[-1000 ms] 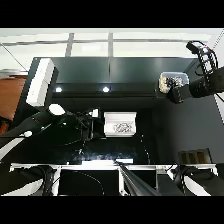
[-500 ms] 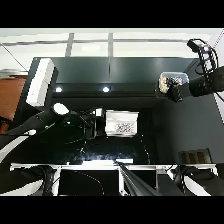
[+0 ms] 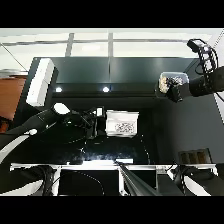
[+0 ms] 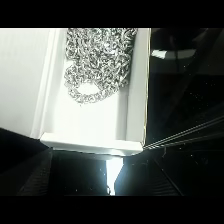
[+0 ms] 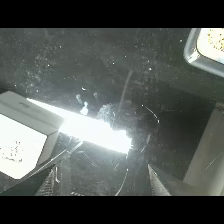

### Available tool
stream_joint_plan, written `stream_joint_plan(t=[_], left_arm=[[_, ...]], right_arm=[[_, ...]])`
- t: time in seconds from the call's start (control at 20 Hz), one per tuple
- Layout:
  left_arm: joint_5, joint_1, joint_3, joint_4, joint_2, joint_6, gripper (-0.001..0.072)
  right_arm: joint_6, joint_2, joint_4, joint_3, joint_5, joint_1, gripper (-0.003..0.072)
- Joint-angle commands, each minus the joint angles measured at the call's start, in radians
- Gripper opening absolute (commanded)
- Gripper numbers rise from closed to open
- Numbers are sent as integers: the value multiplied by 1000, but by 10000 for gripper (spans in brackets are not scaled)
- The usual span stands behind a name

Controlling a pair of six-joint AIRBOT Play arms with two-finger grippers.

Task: Fold the box and place the chain.

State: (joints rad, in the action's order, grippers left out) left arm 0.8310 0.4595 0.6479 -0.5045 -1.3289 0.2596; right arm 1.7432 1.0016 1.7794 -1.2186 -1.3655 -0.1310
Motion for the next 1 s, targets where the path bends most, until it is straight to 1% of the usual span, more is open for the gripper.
stream_joint_plan(t=[0.0,0.3,0.4,0.6,0.8,0.95], left_arm=[[-13,3,4,0,-11,3,700],[3,3,40,0,-38,3,699],[10,4,47,0,-41,3,700],[-18,1,49,-11,-48,3,699],[20,3,59,-7,-54,8,698],[22,14,63,-6,-62,34,698]], right_arm=[[-5,1,2,9,1,0,708],[-19,1,3,82,1,0,707],[-19,1,4,85,11,0,708],[-19,1,4,86,19,0,707],[-19,1,26,87,24,0,708],[-19,1,39,87,33,0,708]])
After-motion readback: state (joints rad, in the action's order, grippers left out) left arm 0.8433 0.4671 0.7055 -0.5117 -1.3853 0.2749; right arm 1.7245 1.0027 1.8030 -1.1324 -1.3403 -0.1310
